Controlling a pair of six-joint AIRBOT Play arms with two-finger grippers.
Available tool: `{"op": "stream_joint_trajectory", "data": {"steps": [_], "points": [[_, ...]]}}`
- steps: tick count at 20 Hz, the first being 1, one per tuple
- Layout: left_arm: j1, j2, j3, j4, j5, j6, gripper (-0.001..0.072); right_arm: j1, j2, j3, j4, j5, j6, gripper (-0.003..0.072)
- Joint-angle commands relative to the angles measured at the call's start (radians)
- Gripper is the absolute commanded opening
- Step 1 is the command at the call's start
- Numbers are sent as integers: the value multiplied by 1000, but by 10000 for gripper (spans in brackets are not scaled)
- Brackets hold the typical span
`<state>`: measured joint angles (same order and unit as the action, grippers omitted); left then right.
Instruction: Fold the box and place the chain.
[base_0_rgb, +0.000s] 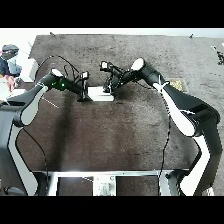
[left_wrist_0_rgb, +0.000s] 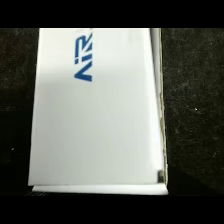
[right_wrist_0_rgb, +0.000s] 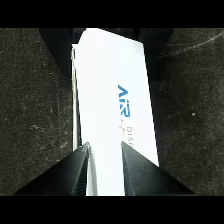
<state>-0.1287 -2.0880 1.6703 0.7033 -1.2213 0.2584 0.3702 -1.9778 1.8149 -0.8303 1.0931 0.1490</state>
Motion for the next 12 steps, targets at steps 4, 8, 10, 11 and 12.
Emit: {"op": "stream_joint_trajectory", "data": {"steps": [4, 8, 10, 11, 12], "points": [[0, 0, 0, 0, 0, 0, 344, 11, -1, -56, 0, 71, 9, 222], [0, 0, 0, 0, 0, 0, 344, 10, 0, -64, 18, 71, 9, 223], [0, 0, 0, 0, 0, 0, 344, 8, 3, -64, 62, 71, 8, 224], [0, 0, 0, 0, 0, 0, 344, 3, 8, -63, 104, 71, 1, 224], [0, 0, 0, 0, 0, 0, 344, -6, 13, -63, 156, 69, -5, 224]]}}
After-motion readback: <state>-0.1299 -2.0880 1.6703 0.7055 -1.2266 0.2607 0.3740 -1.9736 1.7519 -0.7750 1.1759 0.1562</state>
